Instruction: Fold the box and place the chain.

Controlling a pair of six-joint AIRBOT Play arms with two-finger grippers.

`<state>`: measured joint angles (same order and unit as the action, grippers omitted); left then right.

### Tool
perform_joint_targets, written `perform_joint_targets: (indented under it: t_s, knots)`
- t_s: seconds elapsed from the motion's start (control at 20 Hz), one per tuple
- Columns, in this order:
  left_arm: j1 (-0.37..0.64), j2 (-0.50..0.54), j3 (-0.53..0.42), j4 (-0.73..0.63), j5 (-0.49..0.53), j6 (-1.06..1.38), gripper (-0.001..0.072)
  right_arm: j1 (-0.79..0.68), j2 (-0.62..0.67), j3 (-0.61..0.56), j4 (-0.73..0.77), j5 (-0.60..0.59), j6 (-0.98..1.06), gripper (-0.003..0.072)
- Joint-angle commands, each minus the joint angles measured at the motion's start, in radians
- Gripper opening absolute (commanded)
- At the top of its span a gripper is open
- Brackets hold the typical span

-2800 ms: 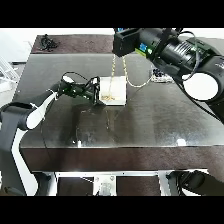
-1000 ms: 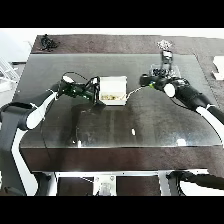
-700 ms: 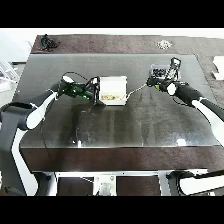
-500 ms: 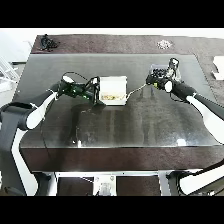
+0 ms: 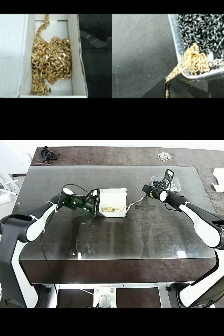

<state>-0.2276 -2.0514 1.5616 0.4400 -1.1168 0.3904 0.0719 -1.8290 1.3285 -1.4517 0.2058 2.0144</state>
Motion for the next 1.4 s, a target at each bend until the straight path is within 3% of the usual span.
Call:
perform_joint_targets:
  t_s: [0.0, 0.25, 0.5, 0.6, 0.8, 1.1, 1.35]
  knots:
    - [0.000, 0.001, 0.000, 0.000, 0.000, 0.000, 0.0459, -0.013, 0.008, 0.005, 0.004, 0.016, 0.048, 0.0008]
    - [0.000, 0.000, 0.000, 0.000, 0.000, 0.002, 0.0459, 0.057, 0.270, 0.005, -0.060, 0.103, -0.012, 0.0006]
    - [0.000, 0.000, 0.000, 0.000, 0.000, 0.002, 0.0459, 0.275, 0.683, 0.006, -0.242, 0.168, -0.013, 0.0007]
    - [0.000, 0.000, 0.000, 0.000, 0.000, 0.002, 0.0459, 0.365, 0.763, 0.022, -0.296, 0.171, -0.013, 0.0007]
    - [0.000, 0.000, 0.000, 0.000, 0.000, 0.002, 0.0459, 0.460, 0.781, 0.040, -0.300, 0.171, -0.018, 0.0006]
    - [0.000, 0.000, 0.000, 0.000, 0.000, 0.002, 0.0459, 0.519, 0.706, 0.027, -0.285, 0.172, -0.006, 0.0007]
    - [0.000, 0.000, 0.000, -0.001, 0.000, 0.002, 0.0459, 0.528, 0.653, -0.049, -0.235, 0.173, -0.006, 0.0008]
